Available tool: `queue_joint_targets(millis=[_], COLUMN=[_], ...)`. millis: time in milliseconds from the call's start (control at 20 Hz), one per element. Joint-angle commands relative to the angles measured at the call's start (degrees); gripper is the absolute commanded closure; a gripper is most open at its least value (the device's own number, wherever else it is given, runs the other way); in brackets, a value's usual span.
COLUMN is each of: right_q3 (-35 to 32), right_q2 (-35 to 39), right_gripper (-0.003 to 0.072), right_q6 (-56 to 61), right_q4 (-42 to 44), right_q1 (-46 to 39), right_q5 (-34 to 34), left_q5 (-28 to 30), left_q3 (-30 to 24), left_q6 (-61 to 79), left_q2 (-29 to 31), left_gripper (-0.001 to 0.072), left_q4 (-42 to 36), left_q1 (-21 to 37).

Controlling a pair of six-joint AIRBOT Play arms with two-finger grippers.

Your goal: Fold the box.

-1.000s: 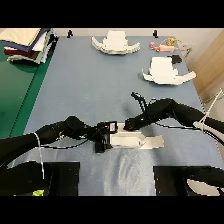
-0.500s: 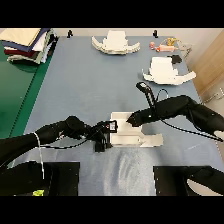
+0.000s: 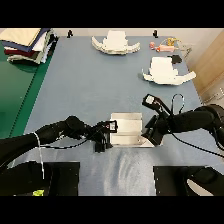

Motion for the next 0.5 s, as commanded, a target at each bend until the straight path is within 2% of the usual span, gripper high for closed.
queue_joint_targets(millis=[0,150,450], right_q3=[-4.57,-7.04,-7.61], right_q2=[1.68,0.33,-3.54], right_gripper=[0.0165,0.0165,0.0165], right_q6=[-10.95,-18.91,-20.87], right_q4=[-4.50,-4.90,-5.79], right_q1=[0.04,0.07,0.52], right_q5=[-1.84,1.18,5.75], left_q5=[0.02,0.02,0.02], left_q3=[0.04,0.04,0.04], left_q6=[0.02,0.02,0.02], left_q2=[-0.02,-0.02,-0.02], left_gripper=[0.0183,0.0182,0.0183], left_q4=[0.02,0.02,0.02], left_q1=[0.04,0.04,0.04])
